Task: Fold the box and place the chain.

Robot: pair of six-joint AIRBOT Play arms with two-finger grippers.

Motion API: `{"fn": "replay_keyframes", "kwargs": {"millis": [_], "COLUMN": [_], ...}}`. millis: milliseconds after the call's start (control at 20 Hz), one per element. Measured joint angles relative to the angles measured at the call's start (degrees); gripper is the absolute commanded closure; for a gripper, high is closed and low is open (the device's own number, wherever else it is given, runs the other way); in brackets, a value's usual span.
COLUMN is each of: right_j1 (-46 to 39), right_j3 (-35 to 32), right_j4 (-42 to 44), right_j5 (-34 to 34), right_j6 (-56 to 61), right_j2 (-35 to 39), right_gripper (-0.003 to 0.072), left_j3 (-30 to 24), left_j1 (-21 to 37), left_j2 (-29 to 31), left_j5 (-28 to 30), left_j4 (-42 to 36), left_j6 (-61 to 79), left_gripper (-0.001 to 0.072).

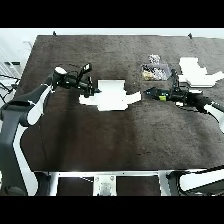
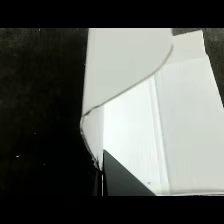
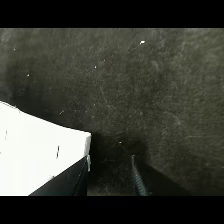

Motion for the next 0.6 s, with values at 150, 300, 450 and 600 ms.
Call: {"fn": "replay_keyframes", "kwargs": {"millis": [150,300,450,600], "right_j1": [-0.02,-0.02,-0.02,-0.02], "right_j3": [0.00,0.00,0.00,-0.15], "right_j4": [0.85,1.92,2.75,3.41], "right_j5": [0.15,0.17,0.22,0.33], "right_j6": [-1.70,-4.24,-8.39,-12.92], "right_j2": [0.00,0.02,0.83,3.54], "right_gripper": [0.0349,0.0349,0.0349,0.0349], "left_j3": [-1.57,-2.19,-2.43,-2.49], "left_j1": [0.02,0.04,0.04,0.04], "left_j2": [0.15,0.20,0.20,0.20], "left_j5": [1.14,1.57,1.88,2.05], "left_j4": [-0.74,-0.98,-1.11,-1.05], "left_j6": [2.93,4.48,5.11,5.44], "left_gripper": [0.0692,0.0691,0.0690,0.0690]}}
